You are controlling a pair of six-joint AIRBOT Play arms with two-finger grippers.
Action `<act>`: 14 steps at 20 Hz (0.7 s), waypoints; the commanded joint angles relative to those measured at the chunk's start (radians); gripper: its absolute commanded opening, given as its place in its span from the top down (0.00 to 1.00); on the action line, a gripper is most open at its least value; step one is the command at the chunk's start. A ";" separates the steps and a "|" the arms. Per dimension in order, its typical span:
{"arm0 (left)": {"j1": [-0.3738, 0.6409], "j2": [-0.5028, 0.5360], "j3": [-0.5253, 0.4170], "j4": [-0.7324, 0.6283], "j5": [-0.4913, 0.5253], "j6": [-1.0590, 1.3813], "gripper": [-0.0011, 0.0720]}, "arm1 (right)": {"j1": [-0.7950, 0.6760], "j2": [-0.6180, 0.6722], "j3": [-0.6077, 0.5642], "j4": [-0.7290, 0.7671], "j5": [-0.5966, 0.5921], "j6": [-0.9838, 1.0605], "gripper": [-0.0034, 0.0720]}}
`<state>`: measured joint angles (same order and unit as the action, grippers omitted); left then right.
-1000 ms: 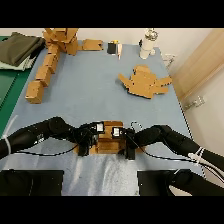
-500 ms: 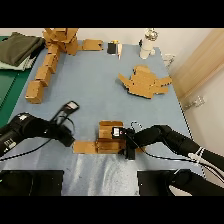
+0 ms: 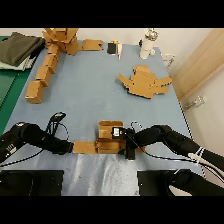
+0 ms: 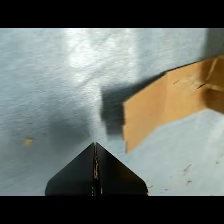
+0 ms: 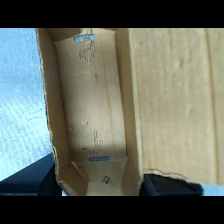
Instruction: Fold the box.
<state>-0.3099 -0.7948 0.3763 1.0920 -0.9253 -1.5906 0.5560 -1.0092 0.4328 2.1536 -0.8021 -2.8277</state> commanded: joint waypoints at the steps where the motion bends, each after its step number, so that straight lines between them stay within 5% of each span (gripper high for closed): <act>1: -0.036 -0.058 -0.013 -0.134 0.107 -0.012 0.97 | 0.001 0.000 0.000 0.000 0.000 0.000 0.29; 5: -0.035 -0.076 -0.013 -0.313 0.122 0.121 0.97 | 0.001 0.000 0.000 0.000 0.000 0.000 0.29; 14: -0.035 -0.063 -0.043 -0.475 0.140 0.233 0.97 | 0.001 0.000 0.000 0.000 0.000 0.000 0.29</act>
<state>-0.3450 -0.8574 0.3481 0.6724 -0.7971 -1.3972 0.5560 -1.0092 0.4328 2.1532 -0.8021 -2.8281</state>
